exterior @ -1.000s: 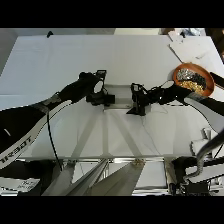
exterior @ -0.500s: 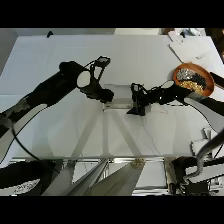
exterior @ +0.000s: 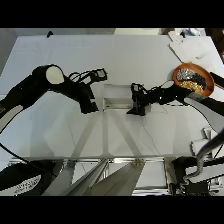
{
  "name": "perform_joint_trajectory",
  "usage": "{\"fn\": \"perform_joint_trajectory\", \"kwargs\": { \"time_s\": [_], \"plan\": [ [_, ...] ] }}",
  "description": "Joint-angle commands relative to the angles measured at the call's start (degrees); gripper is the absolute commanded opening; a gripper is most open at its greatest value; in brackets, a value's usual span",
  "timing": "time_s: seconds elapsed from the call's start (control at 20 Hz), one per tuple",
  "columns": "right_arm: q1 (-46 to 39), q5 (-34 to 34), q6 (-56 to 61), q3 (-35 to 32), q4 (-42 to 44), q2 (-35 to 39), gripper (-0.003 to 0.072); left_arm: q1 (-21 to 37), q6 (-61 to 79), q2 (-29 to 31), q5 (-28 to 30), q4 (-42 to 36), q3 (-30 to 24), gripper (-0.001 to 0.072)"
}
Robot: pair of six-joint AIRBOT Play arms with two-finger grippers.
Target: Fold the box and place the chain.
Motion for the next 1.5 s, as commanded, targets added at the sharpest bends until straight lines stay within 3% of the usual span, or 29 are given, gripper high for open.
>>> {"fn": "perform_joint_trajectory", "kwargs": {
  "time_s": [0.0, 0.25, 0.45, 0.7, 1.45],
  "plan": [
    [0.04, 0.0, 0.0, 0.04, 0.0, 0.0, 0.0507, 8.5, 22.27, -1.86, 3.32, -13.68, -4.11, 0.0698],
    [0.04, 0.02, 0.0, 0.04, 0.0, 0.0, 0.0507, 15.76, 46.31, -10.49, 0.37, -27.1, -4.11, 0.07],
    [0.04, 0.0, 0.0, 0.04, 0.0, 0.0, 0.0507, 16.7, 61.99, -17.99, -3.08, -37.35, -4.11, 0.07],
    [0.04, 0.0, 0.0, 0.04, 0.0, 0.0, 0.0507, 14.32, 63.17, -22.64, -3.13, -38.36, -4.0, 0.0701],
    [0.02, 0.02, 0.0, 0.04, 0.0, 0.0, 0.0507, 10.69, 64.04, -22.58, -3.96, -37.09, -4.0, 0.07]
  ]
}}
